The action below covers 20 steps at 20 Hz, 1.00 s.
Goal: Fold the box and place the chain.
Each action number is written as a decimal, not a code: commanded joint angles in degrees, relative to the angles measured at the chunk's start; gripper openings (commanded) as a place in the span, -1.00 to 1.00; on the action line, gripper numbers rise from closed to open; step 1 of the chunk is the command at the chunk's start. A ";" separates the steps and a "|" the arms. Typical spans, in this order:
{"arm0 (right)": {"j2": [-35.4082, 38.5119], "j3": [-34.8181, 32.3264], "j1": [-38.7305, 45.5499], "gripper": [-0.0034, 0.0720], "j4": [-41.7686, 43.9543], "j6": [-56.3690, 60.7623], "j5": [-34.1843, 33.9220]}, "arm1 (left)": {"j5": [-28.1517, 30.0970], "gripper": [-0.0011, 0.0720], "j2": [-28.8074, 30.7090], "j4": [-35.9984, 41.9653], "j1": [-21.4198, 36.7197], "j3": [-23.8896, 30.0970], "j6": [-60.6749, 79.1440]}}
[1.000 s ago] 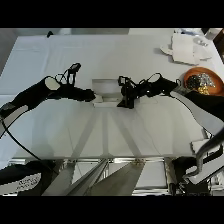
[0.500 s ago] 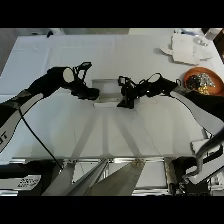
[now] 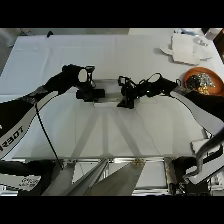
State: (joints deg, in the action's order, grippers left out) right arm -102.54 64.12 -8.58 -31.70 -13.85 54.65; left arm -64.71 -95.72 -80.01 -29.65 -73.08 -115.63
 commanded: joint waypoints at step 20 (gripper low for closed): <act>0.02 -0.02 -0.02 0.30 0.04 0.07 -0.02 | -3.63 0.29 7.43 -0.66 3.65 -0.37 9.27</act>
State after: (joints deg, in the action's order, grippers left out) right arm -102.54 64.12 -8.58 -31.68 -13.80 54.61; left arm -65.54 -91.33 -81.49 -27.77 -73.45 -114.02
